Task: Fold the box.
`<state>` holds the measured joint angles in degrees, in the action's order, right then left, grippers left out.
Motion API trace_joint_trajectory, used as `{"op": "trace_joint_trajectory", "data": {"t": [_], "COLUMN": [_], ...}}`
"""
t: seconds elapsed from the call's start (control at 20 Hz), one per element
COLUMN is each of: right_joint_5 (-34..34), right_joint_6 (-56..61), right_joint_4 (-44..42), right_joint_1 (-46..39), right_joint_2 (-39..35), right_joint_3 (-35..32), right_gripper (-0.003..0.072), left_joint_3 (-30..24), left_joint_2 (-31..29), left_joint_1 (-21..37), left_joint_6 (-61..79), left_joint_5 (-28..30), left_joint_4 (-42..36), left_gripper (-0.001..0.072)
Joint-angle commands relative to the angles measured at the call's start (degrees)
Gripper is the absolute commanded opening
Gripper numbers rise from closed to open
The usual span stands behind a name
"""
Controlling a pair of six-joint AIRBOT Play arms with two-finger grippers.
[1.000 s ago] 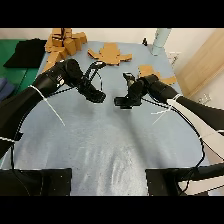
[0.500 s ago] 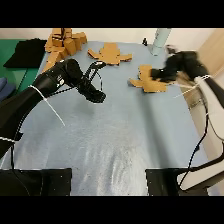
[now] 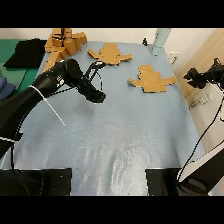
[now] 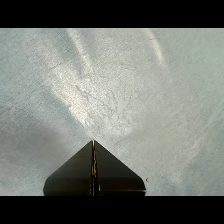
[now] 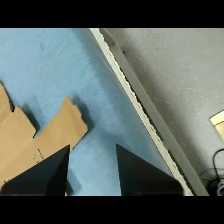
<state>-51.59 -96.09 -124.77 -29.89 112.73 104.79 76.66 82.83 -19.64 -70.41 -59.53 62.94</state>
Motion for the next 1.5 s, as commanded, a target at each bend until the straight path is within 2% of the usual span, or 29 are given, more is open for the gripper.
{"op": "trace_joint_trajectory", "data": {"t": [0.0,0.4,0.5,0.6,0.65,0.7,0.75,0.8,1.05,1.25,1.45], "right_joint_5": [1.40,1.64,0.66,-1.97,-2.95,-3.43,-4.00,-4.98,-14.25,-14.93,-10.97], "right_joint_6": [-3.87,-6.36,-6.38,-6.45,-6.60,-6.64,-7.37,-8.94,-15.61,-17.20,-17.97], "right_joint_4": [-5.16,-5.35,-5.53,-5.81,-5.81,-5.88,-6.14,-6.32,-6.54,-6.25,-5.99], "right_joint_1": [0.20,5.27,5.38,5.38,5.38,5.38,5.38,5.42,7.80,9.60,10.36], "right_joint_2": [5.14,10.71,10.69,10.62,10.43,9.99,9.40,8.55,2.40,-6.64,-20.98], "right_joint_3": [2.40,9.57,9.62,10.51,11.04,11.32,11.47,11.50,10.95,2.27,-16.02], "right_gripper": [0.0462,0.0441,0.0339,0.0319,0.0165,0.0081,0.0080,-0.0003,-0.0002,-0.0005,-0.0005], "left_joint_3": [0.04,0.04,0.04,0.04,0.04,0.04,0.04,0.04,0.04,0.04,0.04], "left_joint_2": [0.04,0.04,0.04,0.04,0.04,0.04,0.04,0.04,0.04,0.04,0.04], "left_joint_1": [-0.04,-0.02,-0.02,-0.02,-0.02,-0.02,-0.02,-0.02,-0.02,-0.02,-0.02], "left_joint_6": [0.00,0.00,0.00,0.00,0.00,0.00,0.00,0.00,0.00,0.00,0.00], "left_joint_5": [0.00,0.00,0.00,0.00,0.00,0.00,0.00,0.00,0.00,0.00,0.00], "left_joint_4": [0.02,0.02,0.00,0.02,0.02,0.02,0.02,0.02,0.02,0.02,0.00], "left_gripper": [0.0012,0.0012,0.0012,0.0012,0.0012,0.0011,0.0012,0.0012,0.0012,0.0012,0.0012]}}
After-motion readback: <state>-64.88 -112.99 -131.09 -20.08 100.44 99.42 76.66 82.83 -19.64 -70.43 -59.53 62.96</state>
